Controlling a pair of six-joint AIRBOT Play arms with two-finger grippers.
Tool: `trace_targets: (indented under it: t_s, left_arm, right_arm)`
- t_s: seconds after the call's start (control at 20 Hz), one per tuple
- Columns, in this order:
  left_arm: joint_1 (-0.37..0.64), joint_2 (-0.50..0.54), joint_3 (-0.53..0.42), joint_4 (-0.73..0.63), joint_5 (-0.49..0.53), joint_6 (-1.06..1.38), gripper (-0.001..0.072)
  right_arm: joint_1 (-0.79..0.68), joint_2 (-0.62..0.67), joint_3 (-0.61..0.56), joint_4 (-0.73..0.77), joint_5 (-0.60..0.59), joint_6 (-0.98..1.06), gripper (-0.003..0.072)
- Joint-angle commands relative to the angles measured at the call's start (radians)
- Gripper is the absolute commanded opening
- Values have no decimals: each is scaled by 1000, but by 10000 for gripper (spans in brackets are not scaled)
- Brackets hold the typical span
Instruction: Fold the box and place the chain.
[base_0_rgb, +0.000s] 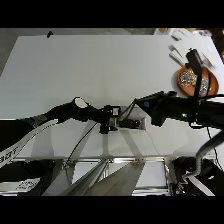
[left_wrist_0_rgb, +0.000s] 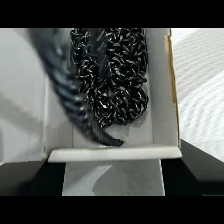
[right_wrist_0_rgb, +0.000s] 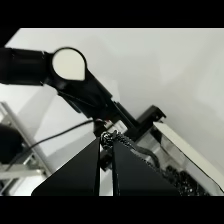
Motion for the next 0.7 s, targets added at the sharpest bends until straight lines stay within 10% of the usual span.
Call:
trace_targets:
  t_s: [0.0, 0.65]
  left_arm:
    - [0, 1, 0, 0, 0, 0, 89]
    - [0, 1, 0, 0, 0, 0, 89]
  right_arm:
    - [1, -52, -21, -10, 39, -5, 17]
    - [37, -319, -44, -6, 68, -179, 20]
